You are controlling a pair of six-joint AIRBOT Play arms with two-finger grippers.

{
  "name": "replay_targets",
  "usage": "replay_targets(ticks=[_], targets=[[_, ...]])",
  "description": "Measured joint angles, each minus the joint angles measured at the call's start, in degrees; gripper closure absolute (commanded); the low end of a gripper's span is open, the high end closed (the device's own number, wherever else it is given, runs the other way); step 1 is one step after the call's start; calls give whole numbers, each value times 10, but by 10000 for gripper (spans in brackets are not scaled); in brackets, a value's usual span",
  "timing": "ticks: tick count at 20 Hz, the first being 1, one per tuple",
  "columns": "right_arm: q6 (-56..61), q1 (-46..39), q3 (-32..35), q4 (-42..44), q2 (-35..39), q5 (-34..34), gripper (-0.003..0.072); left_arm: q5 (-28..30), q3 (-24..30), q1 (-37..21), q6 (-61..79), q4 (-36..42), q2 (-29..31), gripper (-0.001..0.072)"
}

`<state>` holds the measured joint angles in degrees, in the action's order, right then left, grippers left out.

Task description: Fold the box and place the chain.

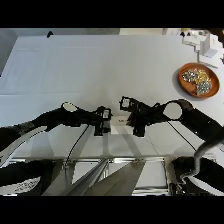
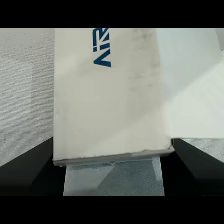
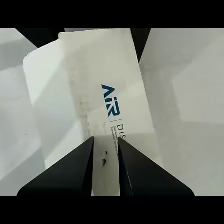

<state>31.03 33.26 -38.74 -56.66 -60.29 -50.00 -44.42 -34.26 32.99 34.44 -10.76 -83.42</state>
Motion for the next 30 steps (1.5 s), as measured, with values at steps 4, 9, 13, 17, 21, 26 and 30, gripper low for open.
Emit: replay_targets(ticks=[4, 9, 13, 17, 21, 26, 30], targets=[[-11, 2, 0, 0, 17, -2, 485, 0, 0, 0, 0, 0, 0, 644], [-34, 3, 0, -3, 42, -2, 305, 0, 0, 0, 0, 0, 0, 644], [-48, 3, 0, -21, 47, 0, 361, 0, 0, 0, 0, 0, 0, 644], [-54, 3, 0, -39, 47, 16, 395, 0, 0, 0, -1, 0, 0, 644], [-56, 3, 0, -47, 47, 28, 468, 0, 0, 0, 0, 0, 0, 644], [-57, 3, 0, -42, 47, 23, 467, 0, 0, 0, 0, 0, 0, 644], [-57, 3, 0, -37, 47, -4, 467, 0, 0, 0, 0, 0, 0, 644]])
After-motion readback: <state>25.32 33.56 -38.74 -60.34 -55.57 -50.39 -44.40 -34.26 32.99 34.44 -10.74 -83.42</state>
